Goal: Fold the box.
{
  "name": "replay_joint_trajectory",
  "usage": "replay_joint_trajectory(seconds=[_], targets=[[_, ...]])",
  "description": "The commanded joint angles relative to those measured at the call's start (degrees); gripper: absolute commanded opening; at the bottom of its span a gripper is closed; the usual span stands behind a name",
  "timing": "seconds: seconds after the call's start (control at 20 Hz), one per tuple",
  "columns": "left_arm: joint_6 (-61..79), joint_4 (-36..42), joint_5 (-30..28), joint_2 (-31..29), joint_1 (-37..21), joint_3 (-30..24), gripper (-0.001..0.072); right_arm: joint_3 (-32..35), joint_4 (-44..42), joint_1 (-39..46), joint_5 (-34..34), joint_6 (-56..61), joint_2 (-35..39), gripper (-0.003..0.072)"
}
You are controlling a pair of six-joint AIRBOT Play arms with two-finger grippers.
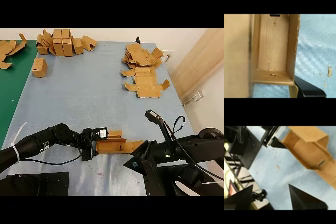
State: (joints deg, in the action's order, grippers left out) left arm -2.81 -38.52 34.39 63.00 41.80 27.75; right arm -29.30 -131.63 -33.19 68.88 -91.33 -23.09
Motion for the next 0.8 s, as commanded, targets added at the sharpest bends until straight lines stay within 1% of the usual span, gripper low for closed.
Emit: replay_joint_trajectory(seconds=[0.0,0.05,0.15,0.2,0.35,0.5,0.55,0.6,0.65,0.7,0.75], targets=[[0.0,0.0,-0.6,0.0,0.0,0.0,0.0417,0.1,-0.6,0.0,-3.1,12.7,0.0,0.0720],[0.0,0.0,-0.6,0.0,0.0,0.0,0.0417,0.1,-1.0,0.0,-5.7,13.0,-0.2,0.0720],[0.0,0.0,-0.6,0.0,0.0,0.0,0.0417,0.1,-1.8,0.0,-11.4,18.2,-1.0,0.0720],[0.0,0.0,-0.5,0.0,0.0,0.0,0.0417,0.1,-1.5,0.0,-12.3,20.7,-1.4,0.0720],[-0.1,-1.0,-0.4,0.0,-0.1,0.0,0.0417,0.1,-1.0,0.0,-12.3,20.9,-3.5,0.0720],[-0.3,-3.5,0.7,0.0,-0.1,0.0,0.0417,0.1,-1.0,0.0,-12.7,20.8,-7.5,0.0720],[-1.0,-4.2,0.5,0.0,-0.1,0.0,0.0417,0.1,-1.0,0.0,-12.9,20.8,-9.3,0.0705],[-1.9,-4.6,0.2,0.0,-0.1,0.0,0.0417,0.1,-1.0,0.0,-13.3,20.8,-11.0,0.0469],[-2.5,-5.1,0.2,0.0,-0.1,0.1,0.0417,0.1,-1.0,0.0,-14.1,20.8,-12.1,0.0123],[-3.2,-5.7,0.2,0.0,-0.1,0.3,0.0417,0.1,-1.0,0.0,-15.3,20.8,-12.9,0.0001],[-3.8,-6.4,0.3,0.0,-0.1,0.5,0.0417,0.0,-1.0,0.0,-16.9,19.6,-13.1,0.0001]])
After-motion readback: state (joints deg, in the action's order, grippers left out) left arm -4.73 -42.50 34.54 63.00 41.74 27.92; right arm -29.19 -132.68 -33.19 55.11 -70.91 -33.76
